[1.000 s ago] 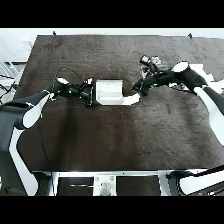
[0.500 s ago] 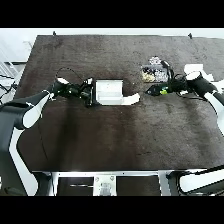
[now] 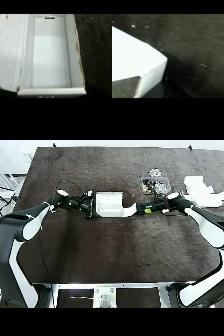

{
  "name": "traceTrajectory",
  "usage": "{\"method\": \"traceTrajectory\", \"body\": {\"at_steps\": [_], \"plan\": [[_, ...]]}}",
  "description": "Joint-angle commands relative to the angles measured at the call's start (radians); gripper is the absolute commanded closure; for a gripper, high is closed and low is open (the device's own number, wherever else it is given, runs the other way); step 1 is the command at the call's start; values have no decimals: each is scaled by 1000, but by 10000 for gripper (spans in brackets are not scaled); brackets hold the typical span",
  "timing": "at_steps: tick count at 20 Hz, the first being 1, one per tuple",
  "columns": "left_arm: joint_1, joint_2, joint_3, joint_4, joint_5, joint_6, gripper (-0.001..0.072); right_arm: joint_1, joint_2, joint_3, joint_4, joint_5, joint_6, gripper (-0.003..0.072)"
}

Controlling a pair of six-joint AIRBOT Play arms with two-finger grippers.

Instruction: Fold the box and place the chain.

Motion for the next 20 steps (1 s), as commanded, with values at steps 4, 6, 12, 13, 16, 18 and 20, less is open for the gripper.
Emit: {"method": "traceTrajectory", "body": {"at_steps": [4, 6, 12, 13, 16, 18, 20], "plan": [[0, 0, 0, 0, 1, 0, 238, 41, 53, 28, 25, 17, -4, 677], [0, 0, 0, 0, 1, 0, 239, 42, 64, 37, 26, 29, -4, 519], [0, 0, 0, 0, 1, 0, 239, 56, 60, 44, 40, 50, 37, 268], [0, 0, 0, 0, 1, 0, 239, 58, 60, 44, 41, 50, 48, 268], [0, 0, 0, 0, 1, 0, 239, 62, 61, 50, 48, 51, 52, 269], [0, 0, 0, 0, 1, 0, 238, 80, 60, 50, 48, 50, 75, 269], [0, 0, 0, 0, 0, 0, 238, 97, 60, 57, 48, 40, 88, 269]]}}
